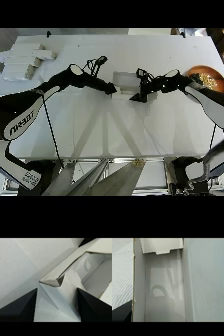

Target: Fold the box and place the chain.

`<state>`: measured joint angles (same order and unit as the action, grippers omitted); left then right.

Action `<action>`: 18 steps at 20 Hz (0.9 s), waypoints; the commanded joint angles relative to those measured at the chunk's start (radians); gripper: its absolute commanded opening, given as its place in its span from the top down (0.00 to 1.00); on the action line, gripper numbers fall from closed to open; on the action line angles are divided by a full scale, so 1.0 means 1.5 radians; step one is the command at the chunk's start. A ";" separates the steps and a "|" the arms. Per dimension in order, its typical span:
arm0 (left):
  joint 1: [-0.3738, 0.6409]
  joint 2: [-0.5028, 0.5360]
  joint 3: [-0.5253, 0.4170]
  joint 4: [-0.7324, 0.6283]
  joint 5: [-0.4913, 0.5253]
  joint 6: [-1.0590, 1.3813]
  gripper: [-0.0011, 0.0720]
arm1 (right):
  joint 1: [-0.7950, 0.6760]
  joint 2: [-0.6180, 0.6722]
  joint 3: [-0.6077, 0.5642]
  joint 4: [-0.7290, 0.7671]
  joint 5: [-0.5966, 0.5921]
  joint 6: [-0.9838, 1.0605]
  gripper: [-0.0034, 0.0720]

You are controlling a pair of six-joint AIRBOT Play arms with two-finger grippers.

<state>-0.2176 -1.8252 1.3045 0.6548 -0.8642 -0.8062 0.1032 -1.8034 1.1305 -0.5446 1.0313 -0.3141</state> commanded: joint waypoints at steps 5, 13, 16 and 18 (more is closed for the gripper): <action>-0.006 0.039 0.001 0.120 0.025 -0.098 0.31 | -0.001 0.001 0.000 0.000 0.000 0.000 0.30; -0.040 0.043 0.027 0.206 -0.003 -0.223 0.37 | -0.001 0.001 0.000 0.000 0.000 0.000 0.30; -0.061 0.043 0.054 0.288 -0.009 -0.311 0.38 | -0.001 0.001 0.000 0.000 0.001 0.000 0.30; -0.069 0.042 0.058 0.301 -0.020 -0.348 0.39 | -0.001 0.001 0.000 0.000 0.001 0.000 0.30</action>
<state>-0.3000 -1.7618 1.3720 1.0355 -0.8730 -1.2190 0.1028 -1.8034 1.1301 -0.5472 1.0317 -0.3145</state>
